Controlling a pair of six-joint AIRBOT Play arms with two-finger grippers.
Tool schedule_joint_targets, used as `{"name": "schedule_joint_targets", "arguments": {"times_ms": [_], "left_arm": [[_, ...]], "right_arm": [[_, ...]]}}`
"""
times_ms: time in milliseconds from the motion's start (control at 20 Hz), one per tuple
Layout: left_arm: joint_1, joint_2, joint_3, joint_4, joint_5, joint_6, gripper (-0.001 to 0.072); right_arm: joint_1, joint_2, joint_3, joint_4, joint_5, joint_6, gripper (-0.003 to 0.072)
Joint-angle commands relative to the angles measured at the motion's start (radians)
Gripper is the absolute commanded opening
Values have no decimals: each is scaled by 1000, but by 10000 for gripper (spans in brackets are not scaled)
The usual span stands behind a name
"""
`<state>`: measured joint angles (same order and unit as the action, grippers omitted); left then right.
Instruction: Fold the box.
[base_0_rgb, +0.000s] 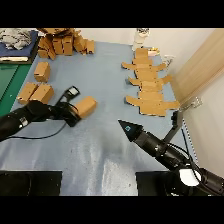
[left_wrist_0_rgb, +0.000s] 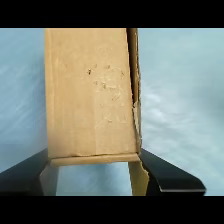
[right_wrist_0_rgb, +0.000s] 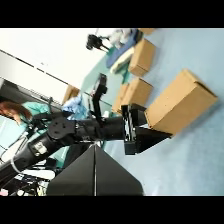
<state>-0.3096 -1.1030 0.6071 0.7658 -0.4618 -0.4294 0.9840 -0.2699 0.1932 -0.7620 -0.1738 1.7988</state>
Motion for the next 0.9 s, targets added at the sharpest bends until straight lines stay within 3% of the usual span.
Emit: {"name": "schedule_joint_targets", "arguments": {"times_ms": [0, 350, 850], "left_arm": [[188, -8, 5, 209, -3, -235, 523], [447, -14, 5, 250, -68, -305, 522], [548, -14, 5, 253, -37, -305, 523]], "right_arm": [[0, 40, 1, 0, -26, -11, 4], [0, 40, 1, 0, -26, -11, 4], [0, 40, 1, 3, -27, -11, 5]]}}
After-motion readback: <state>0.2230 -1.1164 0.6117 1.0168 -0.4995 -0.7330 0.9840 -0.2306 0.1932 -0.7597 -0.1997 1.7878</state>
